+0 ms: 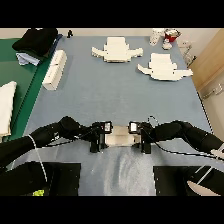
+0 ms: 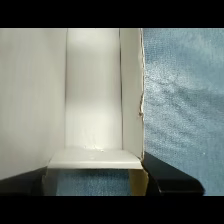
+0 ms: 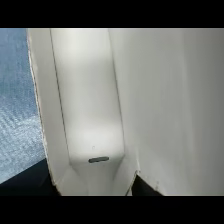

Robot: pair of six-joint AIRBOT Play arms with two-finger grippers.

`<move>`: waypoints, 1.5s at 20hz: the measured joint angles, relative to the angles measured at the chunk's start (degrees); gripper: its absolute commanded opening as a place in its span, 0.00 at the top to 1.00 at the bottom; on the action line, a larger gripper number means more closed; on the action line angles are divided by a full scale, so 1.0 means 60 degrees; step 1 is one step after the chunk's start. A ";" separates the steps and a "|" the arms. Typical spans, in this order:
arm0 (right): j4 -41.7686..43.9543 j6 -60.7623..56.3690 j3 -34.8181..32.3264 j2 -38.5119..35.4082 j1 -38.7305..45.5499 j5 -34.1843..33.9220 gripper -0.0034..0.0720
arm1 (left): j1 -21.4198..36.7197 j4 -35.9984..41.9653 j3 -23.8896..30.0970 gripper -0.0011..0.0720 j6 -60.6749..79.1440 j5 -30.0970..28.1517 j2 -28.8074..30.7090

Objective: Fold the box.

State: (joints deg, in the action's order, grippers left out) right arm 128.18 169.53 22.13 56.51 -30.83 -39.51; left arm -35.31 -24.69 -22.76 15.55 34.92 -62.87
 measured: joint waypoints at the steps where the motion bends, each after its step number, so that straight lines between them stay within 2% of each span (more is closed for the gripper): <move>1: -0.0004 0.0004 0.0000 0.0000 0.0000 -0.0004 0.30 | 0.0000 0.0000 0.0000 0.34 0.0000 0.0004 0.0000; 5: 0.0000 0.0000 0.0011 0.0000 0.0000 -0.0011 0.30 | 0.0000 0.0000 0.0000 0.34 0.0000 0.0015 0.0000; 6: 0.0000 0.0000 0.0011 0.0000 0.0000 -0.0022 0.26 | 0.0000 0.0000 0.0000 0.34 0.0000 0.0015 0.0000; 8: -0.0004 -0.0004 0.0007 0.0004 0.0000 -0.0076 0.00 | 0.0000 -0.0015 0.0000 0.34 0.0011 0.0066 0.0000; 13: -0.0382 -0.0699 0.0015 -0.0277 0.0000 -0.0178 0.00 | -0.0011 0.0000 0.0000 0.34 0.0015 0.0058 0.0000; 17: -0.1402 -0.2106 0.0018 -0.1246 0.0000 -0.0619 0.00 | -0.0011 0.0004 0.0000 0.34 0.0007 0.0022 -0.0004; 22: -0.2634 -0.5610 0.0219 -0.2932 0.0011 -0.2404 0.02 | -0.0011 -0.0004 0.0000 0.34 0.0011 0.0025 -0.0004; 23: -0.2510 -0.6750 0.0299 -0.3238 0.0011 -0.2838 0.11 | -0.0011 -0.0004 0.0000 0.34 0.0011 0.0022 0.0000; 24: -0.2215 -0.7799 0.0335 -0.3464 0.0000 -0.3122 0.38 | -0.0011 -0.0004 0.0004 0.34 0.0011 0.0018 -0.0004; 25: -0.1792 -0.8867 0.0331 -0.3632 -0.0044 -0.3279 0.59 | -0.0011 0.0000 0.0004 0.34 0.0011 0.0015 -0.0004; 27: -0.1060 -1.0641 0.0208 -0.3687 -0.0244 -0.3195 0.61 | -0.0011 0.0004 0.0000 0.34 0.0007 0.0011 0.0000; 29: -0.0430 -1.2069 0.0142 -0.3413 -0.0616 -0.2590 0.64 | -0.0011 0.0004 0.0000 0.34 0.0004 0.0007 -0.0004; 30: -0.0244 -1.2579 0.0178 -0.3195 -0.0820 -0.2280 0.87 | -0.0011 0.0004 0.0000 0.34 0.0000 0.0004 0.0000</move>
State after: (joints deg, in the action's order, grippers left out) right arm 126.72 94.06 23.20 37.34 -35.75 -53.19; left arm -35.38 -24.67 -22.76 15.55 34.94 -62.87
